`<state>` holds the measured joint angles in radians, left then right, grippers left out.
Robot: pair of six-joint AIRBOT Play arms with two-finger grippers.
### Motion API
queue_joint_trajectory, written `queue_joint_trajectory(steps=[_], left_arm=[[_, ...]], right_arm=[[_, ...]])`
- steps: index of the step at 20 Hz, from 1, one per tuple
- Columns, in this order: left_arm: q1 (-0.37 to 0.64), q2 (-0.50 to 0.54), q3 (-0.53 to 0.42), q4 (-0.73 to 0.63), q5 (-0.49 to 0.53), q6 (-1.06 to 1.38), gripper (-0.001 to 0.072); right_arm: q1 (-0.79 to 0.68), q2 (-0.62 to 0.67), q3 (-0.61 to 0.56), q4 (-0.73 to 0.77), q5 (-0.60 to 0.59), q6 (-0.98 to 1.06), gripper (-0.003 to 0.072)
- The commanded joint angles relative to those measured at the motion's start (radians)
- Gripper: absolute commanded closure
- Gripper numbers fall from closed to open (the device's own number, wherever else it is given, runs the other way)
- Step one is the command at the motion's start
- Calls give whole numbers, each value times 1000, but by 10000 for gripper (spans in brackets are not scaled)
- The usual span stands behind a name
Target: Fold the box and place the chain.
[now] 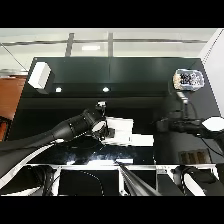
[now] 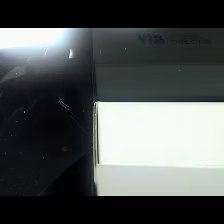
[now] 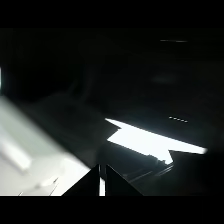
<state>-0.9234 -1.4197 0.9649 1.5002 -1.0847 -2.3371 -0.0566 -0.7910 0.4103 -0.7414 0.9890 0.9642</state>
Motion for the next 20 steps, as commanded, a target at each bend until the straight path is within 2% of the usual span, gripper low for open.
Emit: queue_joint_trajectory(steps=[1,5,7,12,20], left_arm=[[0,0,0,2,0,-1,680],[0,0,0,2,3,-1,680],[1,0,0,2,3,-1,680],[1,0,0,2,2,-1,680],[1,0,0,2,2,-1,680]], right_arm=[[-236,-25,-6,-73,57,241,647],[-241,-167,-9,-101,238,240,646],[-191,-230,-18,-117,274,241,646],[-45,-306,-42,-104,201,253,646],[191,-307,-43,83,72,219,645]])
